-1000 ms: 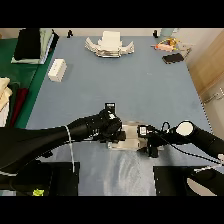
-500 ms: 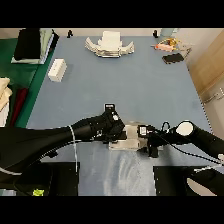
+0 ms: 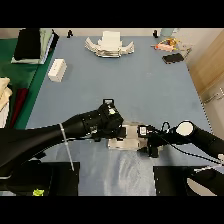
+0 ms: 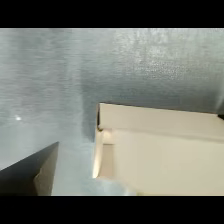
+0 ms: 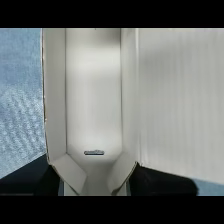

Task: Fold the box.

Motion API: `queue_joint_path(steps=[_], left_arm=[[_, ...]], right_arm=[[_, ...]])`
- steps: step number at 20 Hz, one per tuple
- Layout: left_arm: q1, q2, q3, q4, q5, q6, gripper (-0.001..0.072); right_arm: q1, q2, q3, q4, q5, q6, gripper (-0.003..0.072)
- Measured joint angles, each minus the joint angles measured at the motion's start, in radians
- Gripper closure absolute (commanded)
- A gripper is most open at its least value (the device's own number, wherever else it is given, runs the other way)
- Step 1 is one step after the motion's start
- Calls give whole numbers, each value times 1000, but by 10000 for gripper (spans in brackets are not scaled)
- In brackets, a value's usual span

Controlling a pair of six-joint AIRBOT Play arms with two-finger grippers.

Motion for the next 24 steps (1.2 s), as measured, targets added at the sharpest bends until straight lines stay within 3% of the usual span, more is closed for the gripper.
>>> queue_joint_path(steps=[3,8,14,15,16,17,18,21,24], left_arm=[[44,98,8,2,-110,44,693],[147,208,10,-43,-243,246,696],[234,245,-7,-64,-215,766,698],[269,264,-32,-73,-188,895,695],[309,286,-66,-80,-154,1018,626],[357,314,-109,-97,-106,1153,160],[405,338,-154,-126,-55,1278,11],[540,392,-292,-304,90,1656,10],[603,412,-422,-518,217,2030,10]], right_arm=[[0,0,0,0,0,0,156],[0,0,0,0,0,0,156],[0,0,0,0,0,0,156],[0,0,0,0,0,0,156],[0,0,0,0,0,0,156],[0,0,0,0,0,0,156],[0,0,0,0,0,0,156],[0,0,0,0,0,0,156],[0,0,0,0,-1,0,156]])
